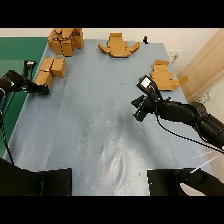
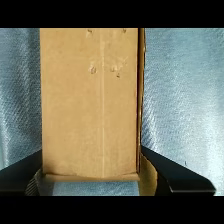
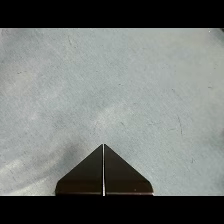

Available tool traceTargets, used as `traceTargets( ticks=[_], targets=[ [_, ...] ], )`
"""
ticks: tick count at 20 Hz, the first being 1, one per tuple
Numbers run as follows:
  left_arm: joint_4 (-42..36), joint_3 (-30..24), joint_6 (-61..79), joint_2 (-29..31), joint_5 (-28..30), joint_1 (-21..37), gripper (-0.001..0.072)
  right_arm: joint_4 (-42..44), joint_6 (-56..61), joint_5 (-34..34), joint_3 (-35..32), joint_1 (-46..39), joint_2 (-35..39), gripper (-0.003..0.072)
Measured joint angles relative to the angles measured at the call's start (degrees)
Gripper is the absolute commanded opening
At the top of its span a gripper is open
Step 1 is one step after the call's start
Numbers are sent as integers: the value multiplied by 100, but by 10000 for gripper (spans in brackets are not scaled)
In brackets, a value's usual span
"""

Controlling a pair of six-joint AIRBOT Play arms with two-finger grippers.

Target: Fold the box.

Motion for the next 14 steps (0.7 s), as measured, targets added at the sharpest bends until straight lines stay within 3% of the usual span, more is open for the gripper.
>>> traceTargets(
  ticks=[14],
  targets=[
    [0,382,-22,208,-173,-2,700,2,0,-2,0,0,-4,7]
  ],
)
